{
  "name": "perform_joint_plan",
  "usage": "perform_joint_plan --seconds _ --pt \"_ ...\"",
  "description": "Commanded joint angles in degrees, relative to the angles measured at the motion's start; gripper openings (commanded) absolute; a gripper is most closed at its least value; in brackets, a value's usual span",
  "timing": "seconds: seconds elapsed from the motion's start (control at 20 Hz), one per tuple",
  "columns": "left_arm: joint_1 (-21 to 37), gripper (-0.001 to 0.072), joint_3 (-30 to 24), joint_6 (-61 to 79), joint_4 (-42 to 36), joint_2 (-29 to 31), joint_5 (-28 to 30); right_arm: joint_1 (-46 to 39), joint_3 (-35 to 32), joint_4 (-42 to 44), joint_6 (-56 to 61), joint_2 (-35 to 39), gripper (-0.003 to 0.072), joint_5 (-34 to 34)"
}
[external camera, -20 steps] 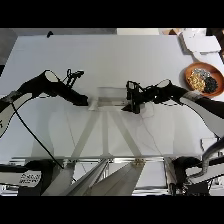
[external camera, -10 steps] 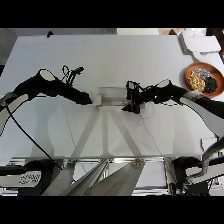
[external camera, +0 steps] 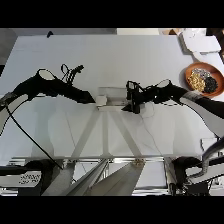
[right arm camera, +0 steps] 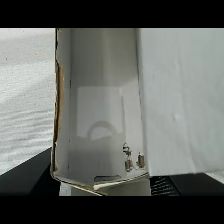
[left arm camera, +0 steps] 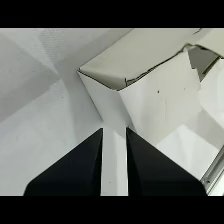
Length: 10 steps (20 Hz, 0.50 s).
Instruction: Fold the box and place the chain.
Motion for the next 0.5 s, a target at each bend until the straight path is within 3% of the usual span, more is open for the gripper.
perform_joint_plan --seconds 0.0,0.2,0.45 --pt "0.6 0.0173 0.0 1.0 -1.3 0.0 -0.2 0.0 0.0 0.0 0.0 0.0 0.0437 0.0" --pt "0.7 0.0268 0.0 3.9 -5.2 0.0 -0.5 0.0 0.0 0.0 0.0 0.0 0.0437 0.0" --pt "0.7 0.0275 -1.6 4.3 -7.9 -0.6 -0.5 0.0 0.0 0.0 0.0 0.0 0.0437 0.0"
